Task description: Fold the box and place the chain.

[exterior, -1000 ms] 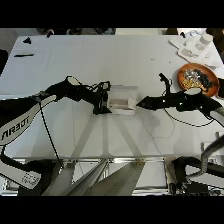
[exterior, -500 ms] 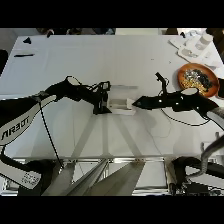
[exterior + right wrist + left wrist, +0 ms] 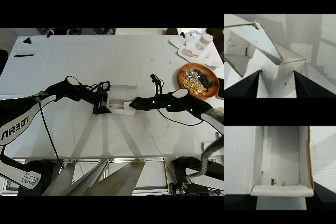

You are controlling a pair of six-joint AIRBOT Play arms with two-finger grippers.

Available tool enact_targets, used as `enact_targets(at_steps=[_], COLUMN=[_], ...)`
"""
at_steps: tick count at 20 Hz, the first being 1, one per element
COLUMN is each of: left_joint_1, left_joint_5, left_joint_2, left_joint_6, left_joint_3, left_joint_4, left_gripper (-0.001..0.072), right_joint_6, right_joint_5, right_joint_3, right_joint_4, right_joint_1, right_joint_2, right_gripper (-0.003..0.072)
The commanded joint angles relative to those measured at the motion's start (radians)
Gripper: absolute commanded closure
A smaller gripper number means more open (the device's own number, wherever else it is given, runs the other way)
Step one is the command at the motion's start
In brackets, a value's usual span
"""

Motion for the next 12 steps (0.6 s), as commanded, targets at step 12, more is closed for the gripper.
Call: enact_targets(at_steps=[12], left_joint_1=[-0.001], left_joint_5=[0.001], left_joint_2=[-0.001], left_joint_6=[-0.002], left_joint_3=[0.000], left_joint_4=[-0.005], left_gripper=[0.0479], right_joint_6=[0.130], right_joint_5=[-0.130], right_joint_3=[0.004], right_joint_4=[-0.117], right_joint_1=[0.057], right_joint_2=[0.029], right_gripper=[0.0215])
